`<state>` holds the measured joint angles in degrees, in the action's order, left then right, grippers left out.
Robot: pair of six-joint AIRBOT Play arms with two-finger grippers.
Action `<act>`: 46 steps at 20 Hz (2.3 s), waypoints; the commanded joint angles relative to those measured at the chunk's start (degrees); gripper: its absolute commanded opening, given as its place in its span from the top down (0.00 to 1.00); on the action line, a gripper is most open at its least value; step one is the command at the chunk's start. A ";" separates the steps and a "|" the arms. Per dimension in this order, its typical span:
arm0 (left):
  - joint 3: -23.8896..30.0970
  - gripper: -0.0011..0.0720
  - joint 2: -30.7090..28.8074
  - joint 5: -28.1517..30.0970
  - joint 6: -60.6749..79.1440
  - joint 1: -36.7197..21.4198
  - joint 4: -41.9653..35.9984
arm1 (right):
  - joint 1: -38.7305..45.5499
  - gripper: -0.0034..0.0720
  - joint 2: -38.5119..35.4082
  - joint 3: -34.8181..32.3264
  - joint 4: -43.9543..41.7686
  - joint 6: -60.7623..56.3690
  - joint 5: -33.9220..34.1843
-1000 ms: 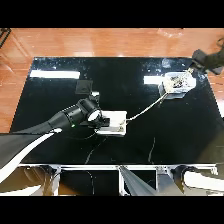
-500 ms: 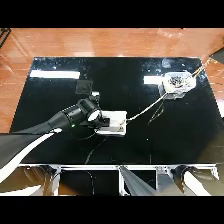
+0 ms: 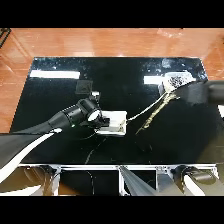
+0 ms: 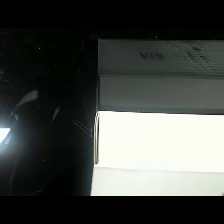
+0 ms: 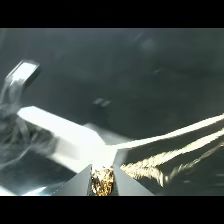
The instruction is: Fold the box and place the chain.
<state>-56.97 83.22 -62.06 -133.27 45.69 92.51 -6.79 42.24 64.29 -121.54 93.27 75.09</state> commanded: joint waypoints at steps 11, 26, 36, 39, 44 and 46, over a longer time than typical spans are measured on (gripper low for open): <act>0.00 0.95 0.00 0.20 0.20 0.04 0.00 | -22.25 0.93 1.14 -6.23 -5.81 -6.12 -27.02; 0.00 0.95 0.00 0.26 0.20 0.04 -0.02 | -22.25 0.93 4.76 -7.63 2.03 -9.99 -23.54; 0.00 0.95 0.00 0.48 0.22 0.04 -0.02 | -25.88 0.93 8.52 -12.76 -3.74 -10.10 -25.99; 0.00 0.95 0.00 0.48 0.22 0.04 -0.02 | -27.69 0.93 12.44 -12.76 -3.30 -10.62 -27.23; 0.00 0.95 0.00 0.55 0.22 0.04 -0.02 | -27.61 0.86 14.43 -12.76 2.54 -12.85 -27.71; 0.00 0.95 0.00 0.55 0.22 0.04 -0.02 | -27.61 0.36 14.43 -12.76 2.45 -13.00 -26.91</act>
<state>-56.97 83.22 -61.56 -133.08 45.69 92.49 -34.22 56.07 51.57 -120.55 81.12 48.01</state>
